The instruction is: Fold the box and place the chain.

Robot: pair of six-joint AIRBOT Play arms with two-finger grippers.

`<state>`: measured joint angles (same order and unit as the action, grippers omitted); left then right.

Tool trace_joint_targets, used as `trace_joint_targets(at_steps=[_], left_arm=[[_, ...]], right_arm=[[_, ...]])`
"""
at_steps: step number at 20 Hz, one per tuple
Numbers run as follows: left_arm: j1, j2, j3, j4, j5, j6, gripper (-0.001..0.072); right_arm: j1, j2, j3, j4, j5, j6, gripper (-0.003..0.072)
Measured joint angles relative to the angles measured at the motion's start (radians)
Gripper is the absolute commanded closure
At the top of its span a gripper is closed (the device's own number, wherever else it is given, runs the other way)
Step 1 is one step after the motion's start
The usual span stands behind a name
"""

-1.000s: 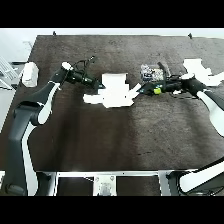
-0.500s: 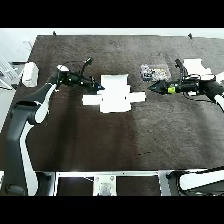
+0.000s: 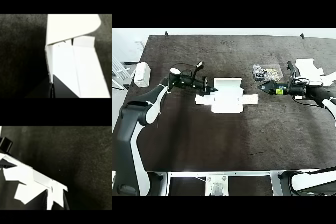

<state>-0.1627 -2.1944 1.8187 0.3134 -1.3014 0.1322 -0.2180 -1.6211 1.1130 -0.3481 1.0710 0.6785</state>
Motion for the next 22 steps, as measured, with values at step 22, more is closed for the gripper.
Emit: trace_joint_targets(at_steps=[22], left_arm=[[-0.002,0.096,-0.233,-0.022,0.146,0.293,0.0688]], right_arm=[[0.031,0.001,-0.024,0.034,-0.081,-0.121,0.0452]])
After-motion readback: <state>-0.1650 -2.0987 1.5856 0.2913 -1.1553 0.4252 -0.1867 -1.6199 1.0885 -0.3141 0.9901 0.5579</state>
